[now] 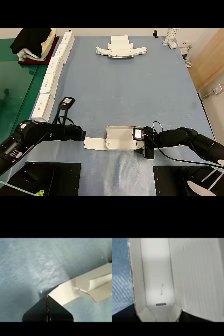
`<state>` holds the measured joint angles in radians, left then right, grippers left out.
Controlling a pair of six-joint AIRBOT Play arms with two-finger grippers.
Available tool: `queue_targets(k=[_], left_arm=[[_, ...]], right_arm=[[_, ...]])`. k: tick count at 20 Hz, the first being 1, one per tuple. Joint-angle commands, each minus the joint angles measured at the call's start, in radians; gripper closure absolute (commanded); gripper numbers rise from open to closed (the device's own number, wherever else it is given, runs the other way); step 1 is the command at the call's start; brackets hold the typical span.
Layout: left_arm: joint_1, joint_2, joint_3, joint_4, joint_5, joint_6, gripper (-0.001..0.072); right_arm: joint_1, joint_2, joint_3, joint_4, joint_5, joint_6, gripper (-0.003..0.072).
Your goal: Fold the box.
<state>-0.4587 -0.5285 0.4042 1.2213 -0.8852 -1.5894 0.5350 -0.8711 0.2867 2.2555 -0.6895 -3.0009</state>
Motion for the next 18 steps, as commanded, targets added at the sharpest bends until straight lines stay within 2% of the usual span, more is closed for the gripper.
queue_targets(k=[1,4,6,8,10,15,18], left_arm=[[0.15,0.01,0.0,0.038,-0.047,-0.11,0.0695],[0.264,-0.026,-0.024,-0.019,-0.1,-0.065,0.0695],[0.278,-0.077,-0.053,-0.124,-0.136,0.027,0.0695],[0.271,-0.137,-0.09,-0.264,-0.118,0.129,0.0696],[0.253,-0.185,-0.116,-0.384,-0.084,0.216,0.0696],[0.135,-0.285,-0.116,-0.458,0.018,0.243,0.0696],[0.053,-0.297,-0.106,-0.554,0.068,0.304,0.0697]], right_arm=[[0.001,0.0,0.001,0.0,0.0,0.0,0.015],[0.001,0.0,0.001,0.0,0.0,0.0,0.015],[0.001,0.0,0.001,0.0,0.0,0.0,0.015],[0.001,0.0,0.001,0.0,0.0,0.0,0.015],[0.001,0.0,0.001,0.0,0.0,0.0,0.015],[0.001,0.0,0.001,0.0,0.0,0.0,0.015],[0.001,0.0,0.001,0.0,0.0,0.0,0.015]])
